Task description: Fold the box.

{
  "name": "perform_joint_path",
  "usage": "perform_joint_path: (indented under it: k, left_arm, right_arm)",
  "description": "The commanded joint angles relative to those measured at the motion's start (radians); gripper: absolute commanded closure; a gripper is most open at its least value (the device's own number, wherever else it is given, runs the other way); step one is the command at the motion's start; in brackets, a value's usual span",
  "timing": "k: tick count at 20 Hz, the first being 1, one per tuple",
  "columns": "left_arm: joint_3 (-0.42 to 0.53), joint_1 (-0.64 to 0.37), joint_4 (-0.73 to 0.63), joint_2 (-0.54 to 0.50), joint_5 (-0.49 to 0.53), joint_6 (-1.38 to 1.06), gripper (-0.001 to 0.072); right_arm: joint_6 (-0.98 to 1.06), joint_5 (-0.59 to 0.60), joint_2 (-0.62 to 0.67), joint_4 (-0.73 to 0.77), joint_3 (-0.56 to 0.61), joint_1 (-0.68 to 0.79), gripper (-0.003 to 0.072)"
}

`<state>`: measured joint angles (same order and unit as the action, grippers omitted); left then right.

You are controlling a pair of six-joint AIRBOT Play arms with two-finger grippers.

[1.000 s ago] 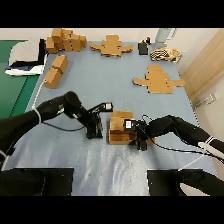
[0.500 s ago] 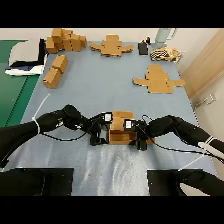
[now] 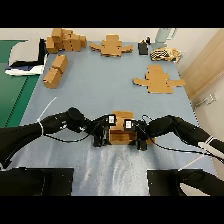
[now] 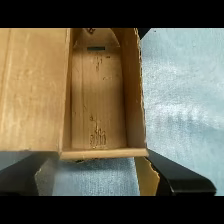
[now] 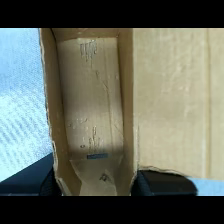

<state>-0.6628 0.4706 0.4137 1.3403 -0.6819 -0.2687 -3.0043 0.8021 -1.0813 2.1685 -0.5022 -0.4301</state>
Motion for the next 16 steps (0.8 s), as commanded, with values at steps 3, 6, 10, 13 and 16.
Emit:
perform_joint_path:
  k: [3,6,10,13,16]
  left_arm:
    - [0.000,0.025,0.007,0.002,0.034,0.000,0.0008]
    - [0.001,0.047,0.021,0.003,0.063,0.009,0.0009]
    - [0.001,0.050,0.029,0.004,0.063,0.011,0.0009]
    - [0.002,0.052,0.036,0.004,0.062,0.012,0.0028]
    - [0.001,0.052,0.036,0.004,0.061,0.012,0.0187]
  right_arm:
    - [0.000,0.000,0.000,0.000,0.000,0.000,0.0244]
    - [0.000,0.000,0.000,0.000,0.000,0.000,0.0244]
    - [0.000,0.000,0.000,0.000,0.000,0.000,0.0244]
    - [0.000,0.000,0.000,0.000,0.000,0.000,0.0245]
    - [0.000,0.000,0.000,0.000,0.000,0.000,0.0244]
